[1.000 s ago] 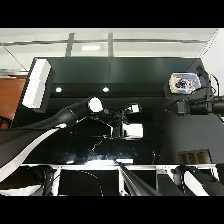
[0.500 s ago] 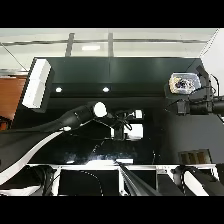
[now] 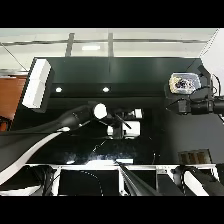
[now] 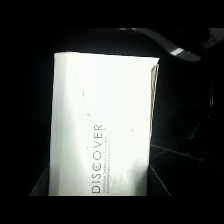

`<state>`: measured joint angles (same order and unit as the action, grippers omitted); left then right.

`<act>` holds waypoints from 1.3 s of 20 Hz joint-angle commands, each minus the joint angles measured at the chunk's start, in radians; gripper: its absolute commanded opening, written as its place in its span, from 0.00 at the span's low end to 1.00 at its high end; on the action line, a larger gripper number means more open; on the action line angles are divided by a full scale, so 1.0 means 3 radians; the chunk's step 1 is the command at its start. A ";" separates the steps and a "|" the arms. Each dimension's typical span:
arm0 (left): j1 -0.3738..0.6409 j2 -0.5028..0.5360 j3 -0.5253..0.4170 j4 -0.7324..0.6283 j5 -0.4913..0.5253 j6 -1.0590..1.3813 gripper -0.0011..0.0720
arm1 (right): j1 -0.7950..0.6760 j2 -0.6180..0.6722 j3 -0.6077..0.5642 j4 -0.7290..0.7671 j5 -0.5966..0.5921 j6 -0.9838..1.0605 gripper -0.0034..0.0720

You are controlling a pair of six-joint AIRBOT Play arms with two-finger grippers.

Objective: Fold the box and place the chain.

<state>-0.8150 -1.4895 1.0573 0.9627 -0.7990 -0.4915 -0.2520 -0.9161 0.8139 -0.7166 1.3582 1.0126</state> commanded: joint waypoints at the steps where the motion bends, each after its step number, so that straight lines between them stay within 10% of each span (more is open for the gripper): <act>1: 0.0357 0.0332 0.0000 0.0666 -0.0542 -0.0863 0.47 | -0.0140 0.0003 0.0003 0.0001 0.0011 0.0003 0.06; 5: 0.1170 0.0795 -0.0132 0.1101 -0.1179 -0.1667 0.48 | -0.0187 0.0003 0.0001 0.0003 0.0020 0.0001 0.06; 11: 0.3009 0.1586 -0.1007 0.1152 -0.1208 -0.1867 0.48 | -0.0184 0.0001 0.0001 0.0003 -0.0004 0.0000 0.06; 16: 0.4278 0.1685 -0.1122 0.1226 -0.1385 -0.1830 0.48 | -0.0184 0.0001 0.0001 0.0003 -0.0042 0.0001 0.06; 26: 0.4814 0.1639 -0.1122 0.1115 -0.0418 -0.1396 0.48 | -0.0184 0.0001 0.0001 0.0003 -0.0127 0.0001 0.06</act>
<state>0.6090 -0.9901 0.7216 1.3384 -1.0058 -1.0019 -0.3069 -0.9161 0.8139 -0.7158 1.3357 1.0126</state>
